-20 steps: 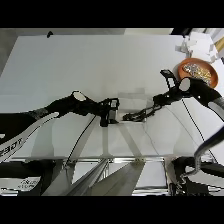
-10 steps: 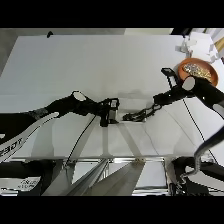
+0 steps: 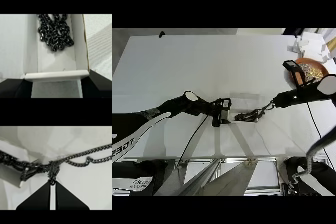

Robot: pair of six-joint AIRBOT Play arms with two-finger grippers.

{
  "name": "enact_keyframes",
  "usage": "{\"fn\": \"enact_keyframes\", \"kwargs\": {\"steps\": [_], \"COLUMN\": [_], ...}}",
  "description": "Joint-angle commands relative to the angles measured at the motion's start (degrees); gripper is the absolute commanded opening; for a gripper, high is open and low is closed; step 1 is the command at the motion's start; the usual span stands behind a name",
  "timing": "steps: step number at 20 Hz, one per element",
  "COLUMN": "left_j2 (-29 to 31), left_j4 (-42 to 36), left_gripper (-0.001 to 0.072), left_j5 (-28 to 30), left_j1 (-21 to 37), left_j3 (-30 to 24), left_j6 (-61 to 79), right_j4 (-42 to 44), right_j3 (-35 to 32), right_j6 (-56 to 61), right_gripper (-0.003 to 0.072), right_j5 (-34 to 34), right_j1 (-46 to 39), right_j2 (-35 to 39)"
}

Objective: Fold the box and place the chain.

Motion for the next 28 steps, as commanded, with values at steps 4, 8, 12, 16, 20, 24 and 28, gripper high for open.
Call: {"fn": "enact_keyframes", "kwargs": {"steps": [4,8,12,16,20,24,28], "left_j2": [0.0,0.0,0.0,0.0,0.0,0.0,0.0], "left_j4": [0.0,0.0,0.0,0.0,0.0,0.0,0.0], "left_gripper": [0.0072,0.0072,0.0072,0.0072,0.0072,0.0072,0.0072], "left_j5": [0.0,0.0,0.0,0.0,0.0,0.0,0.0], "left_j1": [0.0,0.0,0.0,0.0,0.0,0.0,0.0], "left_j3": [0.0,0.0,0.0,0.0,0.0,0.0,0.0], "left_j6": [0.0,0.0,0.0,0.0,0.0,0.0,0.0], "right_j4": [5.0,19.3,21.0,24.0,21.1,15.9,15.3], "right_j3": [0.0,0.0,0.0,-0.8,-4.4,-6.8,-6.8], "right_j6": [-0.8,-7.8,-8.2,-8.2,-8.2,-7.9,-7.9], "right_gripper": [0.0022,0.0022,0.0022,0.0022,0.0022,0.0023,0.0023], "right_j5": [5.8,7.0,6.2,-0.2,-9.9,-15.7,-16.8], "right_j1": [0.0,0.0,0.0,1.9,11.7,20.8,24.2], "right_j2": [10.2,13.2,13.3,13.2,11.1,4.4,-5.6]}}
